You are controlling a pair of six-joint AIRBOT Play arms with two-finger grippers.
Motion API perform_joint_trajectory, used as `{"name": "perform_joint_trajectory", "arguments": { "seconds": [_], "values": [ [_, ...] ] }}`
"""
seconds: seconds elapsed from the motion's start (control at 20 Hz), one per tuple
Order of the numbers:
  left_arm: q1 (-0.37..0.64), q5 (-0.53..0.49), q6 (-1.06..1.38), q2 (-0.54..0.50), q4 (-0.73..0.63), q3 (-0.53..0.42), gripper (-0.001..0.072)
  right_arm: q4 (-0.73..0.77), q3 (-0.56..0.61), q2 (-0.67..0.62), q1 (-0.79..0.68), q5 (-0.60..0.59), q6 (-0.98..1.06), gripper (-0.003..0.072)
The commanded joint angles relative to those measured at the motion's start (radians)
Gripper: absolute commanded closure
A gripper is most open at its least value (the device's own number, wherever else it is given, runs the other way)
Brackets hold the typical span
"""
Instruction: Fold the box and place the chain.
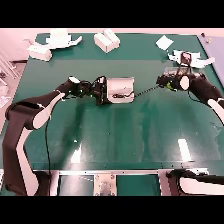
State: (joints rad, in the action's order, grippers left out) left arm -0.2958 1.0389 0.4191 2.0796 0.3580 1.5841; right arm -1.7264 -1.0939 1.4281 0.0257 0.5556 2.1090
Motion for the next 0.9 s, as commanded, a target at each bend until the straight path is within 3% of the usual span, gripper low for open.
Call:
{"name": "perform_joint_trajectory", "arguments": {
  "seconds": [0.0, 0.3, 0.6, 0.7, 0.85],
  "values": [
    [0.0, 0.0, 0.0, -0.001, 0.0, 0.0, 0.0165, -0.002, 0.055, 0.068, -0.076, -0.167, 0.17, 0.0237],
    [0.0, 0.001, 0.0, -0.001, 0.0, 0.0, 0.0165, 0.05, 0.05, 0.206, -0.089, -0.397, 0.235, 0.0238],
    [0.0, 0.001, 0.0, -0.001, 0.0, 0.0, 0.0165, 0.051, -0.06, 0.327, -0.087, -0.408, 0.274, 0.0249],
    [0.0, 0.001, 0.0, -0.001, 0.0, 0.0, 0.0165, 0.05, -0.093, 0.346, -0.082, -0.408, 0.274, 0.0357],
    [0.0, 0.001, 0.0, -0.001, 0.0, 0.0, 0.0165, 0.05, -0.1, 0.348, -0.084, -0.407, 0.273, 0.0621]
  ]
}}
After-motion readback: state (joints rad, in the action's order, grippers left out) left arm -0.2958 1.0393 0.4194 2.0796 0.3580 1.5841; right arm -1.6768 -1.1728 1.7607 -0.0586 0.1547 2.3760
